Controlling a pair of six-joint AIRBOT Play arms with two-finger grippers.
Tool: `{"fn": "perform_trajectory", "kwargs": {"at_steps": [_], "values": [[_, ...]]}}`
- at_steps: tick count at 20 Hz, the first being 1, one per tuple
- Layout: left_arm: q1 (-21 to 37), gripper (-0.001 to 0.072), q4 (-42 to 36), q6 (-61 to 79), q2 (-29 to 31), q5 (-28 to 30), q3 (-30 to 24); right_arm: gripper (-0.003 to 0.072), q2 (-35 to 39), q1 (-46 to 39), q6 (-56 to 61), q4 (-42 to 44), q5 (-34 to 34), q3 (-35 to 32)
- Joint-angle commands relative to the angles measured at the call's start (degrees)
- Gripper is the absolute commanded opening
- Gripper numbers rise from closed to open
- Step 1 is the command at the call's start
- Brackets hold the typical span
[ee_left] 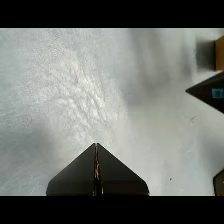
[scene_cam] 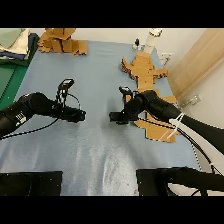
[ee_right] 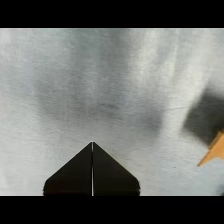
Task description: Fold the box.
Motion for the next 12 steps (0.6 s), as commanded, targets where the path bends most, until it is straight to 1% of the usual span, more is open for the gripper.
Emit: {"fn": "perform_trajectory", "kwargs": {"at_steps": [1, 2, 3, 4, 5, 6, 7, 8, 9, 11, 12], "values": [[-0.02, 0.0011, -0.68, -0.42, -0.04, 2.19, 0.02, 0.0003, 0.2, -2.84, 0.02, -3.37, -6.29, 5.14], [-0.02, 0.0012, -0.63, -0.37, -0.04, 2.01, 0.0, 0.0004, 0.35, -5.51, 0.0, -8.59, -13.05, 9.22], [-0.02, 0.0011, -0.61, -0.39, -0.04, 1.38, 0.0, 0.0021, 0.46, -8.68, 0.0, -15.61, -20.37, 13.16], [-0.02, 0.0012, -0.63, -0.39, -0.04, 0.98, 0.0, 0.0209, 0.48, -12.07, -0.02, -22.56, -27.08, 16.22], [-0.02, 0.0012, -0.66, -0.37, -0.04, 0.96, 0.0, 0.0436, 0.5, -16.31, -0.79, -29.81, -32.79, 18.21], [-0.02, 0.0014, -0.63, -0.28, -0.04, 0.85, 0.0, 0.0512, 0.48, -20.74, -3.48, -34.86, -36.04, 18.75], [-0.02, 0.0123, -0.63, 0.11, -0.04, 0.87, 0.0, 0.0512, 0.37, -26.36, -5.35, -38.03, -37.46, 18.53], [-0.02, 0.0519, -0.66, 0.04, -0.04, 0.9, 0.0, 0.0513, 0.35, -32.13, -5.81, -38.01, -36.92, 17.88], [-0.02, 0.069, -0.68, -0.28, -0.04, 1.14, 0.02, 0.0513, 0.35, -38.01, -5.9, -36.37, -35.76, 16.94], [-0.02, 0.0685, -0.68, -0.35, -0.04, 1.29, 0.07, 0.0512, 0.35, -49.72, -10.43, -29.03, -32.92, 14.99], [-0.02, 0.0685, -0.68, -0.35, -0.04, 1.29, 0.07, 0.0513, 0.35, -54.31, -13.33, -24.52, -31.8, 14.4]]}}
